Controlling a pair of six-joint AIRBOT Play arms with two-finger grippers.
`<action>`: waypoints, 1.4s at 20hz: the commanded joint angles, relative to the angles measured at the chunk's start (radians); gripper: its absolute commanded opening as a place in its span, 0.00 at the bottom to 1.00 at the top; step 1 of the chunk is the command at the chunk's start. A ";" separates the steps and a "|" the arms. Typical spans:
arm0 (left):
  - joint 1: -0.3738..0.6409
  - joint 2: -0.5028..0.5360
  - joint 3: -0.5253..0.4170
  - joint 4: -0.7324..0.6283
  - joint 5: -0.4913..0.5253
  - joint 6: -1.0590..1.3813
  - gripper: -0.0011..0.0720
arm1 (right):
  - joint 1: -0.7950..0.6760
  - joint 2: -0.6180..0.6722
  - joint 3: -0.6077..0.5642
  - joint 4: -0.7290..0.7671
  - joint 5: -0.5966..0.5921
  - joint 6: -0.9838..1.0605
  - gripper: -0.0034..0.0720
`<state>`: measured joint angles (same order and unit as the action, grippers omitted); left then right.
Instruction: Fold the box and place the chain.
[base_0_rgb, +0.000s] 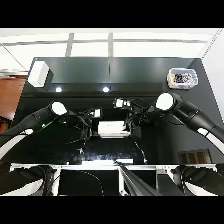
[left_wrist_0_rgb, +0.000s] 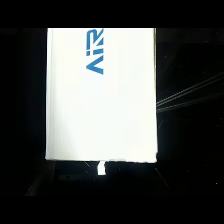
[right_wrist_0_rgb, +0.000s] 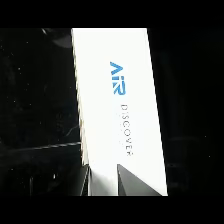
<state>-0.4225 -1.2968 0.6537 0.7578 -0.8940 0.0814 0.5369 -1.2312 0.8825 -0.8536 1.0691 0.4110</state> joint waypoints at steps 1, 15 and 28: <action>0.000 0.000 0.000 0.000 0.000 0.000 0.50 | 0.003 -0.001 0.000 0.003 0.000 0.001 0.32; 0.000 0.000 0.000 0.000 0.001 0.000 0.50 | -0.040 0.077 0.009 -0.018 0.011 0.516 0.24; 0.000 0.000 0.000 0.000 0.001 0.000 0.50 | -0.127 -0.085 -0.085 0.326 0.027 0.681 0.09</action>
<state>-0.4225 -1.2968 0.6537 0.7578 -0.8932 0.0818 0.4118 -1.2736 0.8036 -0.5568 1.1168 1.0790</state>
